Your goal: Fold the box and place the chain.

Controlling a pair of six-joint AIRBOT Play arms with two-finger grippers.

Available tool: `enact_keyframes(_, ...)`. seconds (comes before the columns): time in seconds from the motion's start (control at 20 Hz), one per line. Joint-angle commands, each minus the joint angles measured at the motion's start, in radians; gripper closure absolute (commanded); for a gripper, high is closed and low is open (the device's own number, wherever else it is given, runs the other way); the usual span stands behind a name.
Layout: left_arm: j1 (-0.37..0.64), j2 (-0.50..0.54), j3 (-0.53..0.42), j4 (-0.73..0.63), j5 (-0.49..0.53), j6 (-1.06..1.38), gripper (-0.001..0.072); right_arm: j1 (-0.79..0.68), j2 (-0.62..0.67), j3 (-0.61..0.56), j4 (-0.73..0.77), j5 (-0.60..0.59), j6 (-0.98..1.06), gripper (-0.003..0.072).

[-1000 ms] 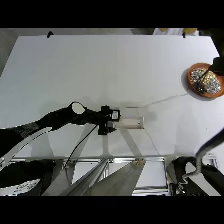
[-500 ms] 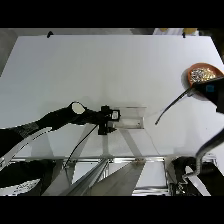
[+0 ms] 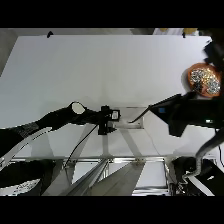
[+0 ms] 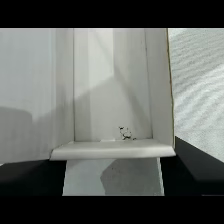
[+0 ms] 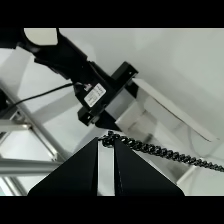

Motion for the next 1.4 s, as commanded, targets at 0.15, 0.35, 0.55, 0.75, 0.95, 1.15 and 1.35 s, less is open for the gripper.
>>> enact_keyframes(0.15, 0.0, 0.0, 0.0, 0.0, 0.0, 0.0, 0.0503, 0.127, -0.092, -0.201, -0.045, -0.208, 0.0, 0.067)
enact_keyframes(0.35, 0.0, 0.001, 0.0, 0.0, 0.0, 0.0, 0.0503, 0.166, -0.182, -0.256, -0.066, -0.285, 0.0, 0.067)
enact_keyframes(0.55, 0.0, 0.001, 0.0, 0.0, 0.001, 0.0, 0.0503, 0.182, -0.171, -0.243, -0.022, -0.377, -0.002, 0.0671)
enact_keyframes(0.75, 0.0, 0.001, 0.0, 0.0, 0.0, 0.0, 0.0503, 0.181, -0.092, -0.182, -0.061, -0.397, 0.0, 0.0671)
enact_keyframes(0.95, 0.0, 0.001, 0.0, 0.0, 0.0, 0.0, 0.0503, 0.181, -0.037, -0.15, -0.097, -0.41, 0.023, 0.0671)
enact_keyframes(1.15, 0.0, 0.001, 0.0, 0.0, 0.0, 0.0, 0.0503, 0.181, -0.036, -0.149, -0.08, -0.424, 0.023, 0.0671)
enact_keyframes(1.35, 0.0, 0.001, 0.0, 0.0, 0.0, 0.0, 0.0503, 0.181, -0.036, -0.149, -0.08, -0.422, 0.023, 0.0671)
